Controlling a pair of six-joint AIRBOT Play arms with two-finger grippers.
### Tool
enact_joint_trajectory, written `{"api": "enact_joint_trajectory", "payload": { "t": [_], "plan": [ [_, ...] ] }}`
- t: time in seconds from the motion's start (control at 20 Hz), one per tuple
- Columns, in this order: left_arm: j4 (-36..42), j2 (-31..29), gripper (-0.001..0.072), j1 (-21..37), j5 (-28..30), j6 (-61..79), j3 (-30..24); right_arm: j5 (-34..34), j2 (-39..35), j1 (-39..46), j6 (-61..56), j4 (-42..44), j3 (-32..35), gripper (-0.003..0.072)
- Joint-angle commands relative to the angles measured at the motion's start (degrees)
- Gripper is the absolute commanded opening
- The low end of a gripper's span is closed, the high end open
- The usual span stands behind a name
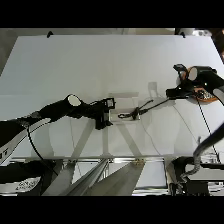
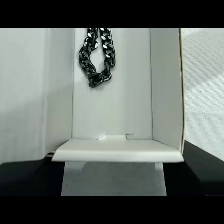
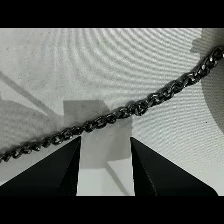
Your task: Fold the box and place the chain.
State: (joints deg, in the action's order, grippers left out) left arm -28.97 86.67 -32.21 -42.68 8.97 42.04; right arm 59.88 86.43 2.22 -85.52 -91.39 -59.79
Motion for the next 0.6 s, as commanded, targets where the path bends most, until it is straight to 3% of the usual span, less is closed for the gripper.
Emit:
{"api": "enact_joint_trajectory", "payload": {
  "t": [0.0, 0.5, 0.55],
  "plan": [
    [0.0, -0.04, 0.001, -0.02, 0.0, 0.0, -0.02, -0.33, 0.31, -0.13, -1.99, -0.31, -0.07, 0.0343],
    [0.0, -0.04, 0.001, -0.02, 0.02, 0.0, -0.02, -0.28, 3.58, -0.13, -7.28, 0.76, -0.07, 0.0293],
    [0.0, -0.04, 0.001, -0.02, 0.02, 0.0, -0.02, -0.28, 3.54, -0.13, -7.28, 0.74, -0.07, 0.0222]
  ]
}}
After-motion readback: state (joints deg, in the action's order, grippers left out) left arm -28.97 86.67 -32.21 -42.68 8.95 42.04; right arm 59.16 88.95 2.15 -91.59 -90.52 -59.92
